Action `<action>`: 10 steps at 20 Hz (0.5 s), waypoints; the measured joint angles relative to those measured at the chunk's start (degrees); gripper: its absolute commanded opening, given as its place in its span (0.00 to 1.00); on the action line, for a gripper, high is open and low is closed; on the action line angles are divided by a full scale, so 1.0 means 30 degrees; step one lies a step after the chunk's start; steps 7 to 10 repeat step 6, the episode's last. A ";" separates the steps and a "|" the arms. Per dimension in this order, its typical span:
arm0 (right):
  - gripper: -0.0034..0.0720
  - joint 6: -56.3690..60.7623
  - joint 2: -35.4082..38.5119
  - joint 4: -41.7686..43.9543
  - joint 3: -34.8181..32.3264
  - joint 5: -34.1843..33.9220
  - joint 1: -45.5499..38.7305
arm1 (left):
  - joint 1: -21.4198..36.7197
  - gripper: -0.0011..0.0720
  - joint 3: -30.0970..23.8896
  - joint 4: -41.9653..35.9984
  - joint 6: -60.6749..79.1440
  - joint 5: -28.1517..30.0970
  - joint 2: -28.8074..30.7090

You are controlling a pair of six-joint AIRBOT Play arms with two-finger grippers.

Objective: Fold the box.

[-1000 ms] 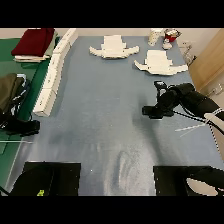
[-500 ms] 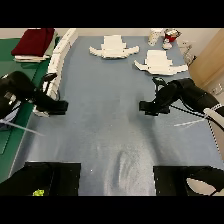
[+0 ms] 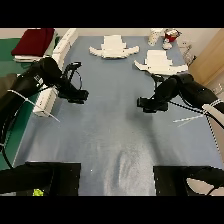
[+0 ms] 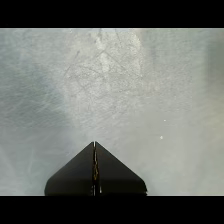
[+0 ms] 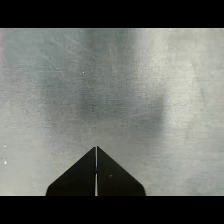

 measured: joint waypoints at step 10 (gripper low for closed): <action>0.05 0.0000 -0.0015 0.0015 0.0036 -0.0124 0.0000 | -0.0146 0.03 0.0182 -0.0022 -0.0022 0.0233 -0.0197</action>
